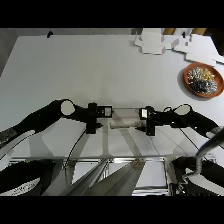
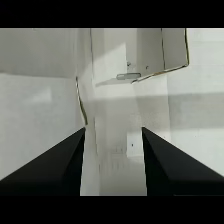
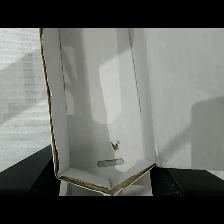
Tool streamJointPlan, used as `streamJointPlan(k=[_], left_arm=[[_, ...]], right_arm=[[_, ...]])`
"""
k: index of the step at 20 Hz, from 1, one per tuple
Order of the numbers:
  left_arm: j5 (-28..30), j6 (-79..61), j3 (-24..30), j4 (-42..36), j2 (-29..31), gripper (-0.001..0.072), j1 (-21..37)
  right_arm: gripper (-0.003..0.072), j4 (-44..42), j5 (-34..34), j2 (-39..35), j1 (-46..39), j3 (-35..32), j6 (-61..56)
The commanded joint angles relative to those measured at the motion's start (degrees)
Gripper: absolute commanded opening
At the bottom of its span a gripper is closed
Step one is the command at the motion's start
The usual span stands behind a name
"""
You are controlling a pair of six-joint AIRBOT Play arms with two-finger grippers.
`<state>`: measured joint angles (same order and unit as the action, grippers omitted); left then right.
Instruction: Fold the box and place the chain.
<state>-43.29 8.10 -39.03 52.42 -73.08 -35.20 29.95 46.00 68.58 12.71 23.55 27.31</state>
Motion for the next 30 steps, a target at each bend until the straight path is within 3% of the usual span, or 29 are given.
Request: streamJointPlan(k=[1, 10, 13, 20, 24, 30], left_arm=[[1.49, -3.28, 0.02, -1.62, -1.31, 0.0403, -1.25], [-0.15, -3.82, 0.02, -4.44, -1.57, 0.0385, -2.14], [-0.94, -4.04, 0.02, -5.81, -1.57, 0.0267, -3.13], [3.98, -4.26, 0.00, -10.36, -2.58, 0.0261, -4.44], [5.79, -4.26, 0.00, -12.09, -3.21, 0.0138, -5.53], [8.81, -4.26, 0.00, -14.53, -3.23, 0.0165, -6.84]], right_arm=[[0.0279, 0.00, 0.09, -0.02, 0.02, 0.00, 0.00], [0.0279, 0.00, 0.07, -0.02, 0.02, 0.00, 0.00], [0.0279, 0.00, 0.07, 0.00, 0.02, 0.00, 0.00], [0.0279, 0.00, 0.07, -0.02, 0.02, 0.00, 0.00], [0.0279, 0.00, 0.07, -0.02, 0.02, 0.00, 0.00], [0.0279, 0.00, 0.07, -0.02, 0.02, 0.00, 0.00]])
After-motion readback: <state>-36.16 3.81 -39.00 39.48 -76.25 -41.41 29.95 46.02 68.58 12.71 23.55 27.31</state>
